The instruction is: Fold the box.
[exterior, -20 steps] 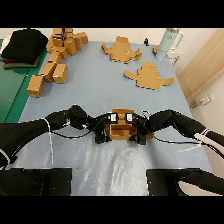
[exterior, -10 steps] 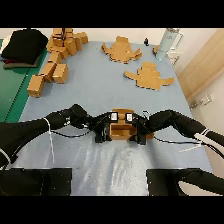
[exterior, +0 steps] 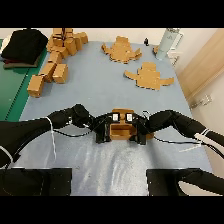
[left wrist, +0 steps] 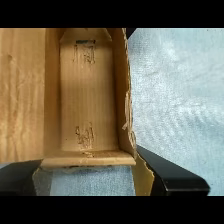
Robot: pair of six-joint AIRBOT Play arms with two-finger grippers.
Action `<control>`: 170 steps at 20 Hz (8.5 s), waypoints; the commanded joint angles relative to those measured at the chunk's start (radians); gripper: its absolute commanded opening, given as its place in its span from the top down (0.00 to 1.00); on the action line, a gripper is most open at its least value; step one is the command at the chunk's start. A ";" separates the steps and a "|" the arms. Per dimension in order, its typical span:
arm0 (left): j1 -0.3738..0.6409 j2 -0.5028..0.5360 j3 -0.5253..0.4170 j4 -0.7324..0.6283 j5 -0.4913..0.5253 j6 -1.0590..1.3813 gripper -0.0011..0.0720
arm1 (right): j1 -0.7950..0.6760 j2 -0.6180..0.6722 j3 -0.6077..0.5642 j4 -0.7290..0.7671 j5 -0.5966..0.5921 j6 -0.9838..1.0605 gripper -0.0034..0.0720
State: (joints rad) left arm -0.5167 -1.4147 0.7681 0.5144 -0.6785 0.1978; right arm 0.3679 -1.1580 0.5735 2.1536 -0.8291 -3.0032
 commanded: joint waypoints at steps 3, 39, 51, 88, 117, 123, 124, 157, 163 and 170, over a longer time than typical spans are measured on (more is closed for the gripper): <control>-0.001 -0.002 0.004 0.009 -0.004 -0.008 0.02 | 0.000 0.000 0.000 0.000 0.000 0.000 0.25; -0.001 -0.003 0.004 0.006 -0.002 -0.034 0.18 | 0.000 0.000 0.000 0.000 0.000 0.001 0.25; -0.001 -0.003 0.004 0.005 -0.002 -0.034 0.18 | 0.000 0.000 0.000 -0.005 -0.051 0.000 0.00; -0.001 -0.002 0.004 0.006 -0.002 -0.034 0.18 | -0.046 0.361 0.009 0.008 -0.448 0.892 0.01; -0.001 0.008 0.004 0.006 -0.009 0.010 0.02 | -0.046 0.361 0.009 0.005 -0.434 1.093 0.01; -0.002 0.007 0.011 0.006 -0.011 0.054 0.02 | -0.046 0.361 0.009 0.005 -0.419 1.093 0.01; -0.003 0.007 0.020 0.006 -0.011 0.054 0.02 | -0.046 0.361 0.009 0.005 -0.416 1.093 0.01; -0.099 -0.010 0.036 0.015 0.029 -0.039 0.51 | -0.046 0.361 0.009 0.005 -0.417 1.093 0.01; -0.099 0.027 0.036 0.246 0.015 -0.301 0.51 | -0.046 0.361 0.009 0.004 -0.416 1.093 0.01; -0.099 0.031 0.036 0.241 0.013 -0.299 0.51 | -0.046 0.361 0.009 0.004 -0.409 1.093 0.01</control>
State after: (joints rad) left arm -0.6155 -1.3857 0.8040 0.7410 -0.6628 -0.0837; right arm 0.3222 -0.7975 0.5819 2.1578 -1.2411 -1.9106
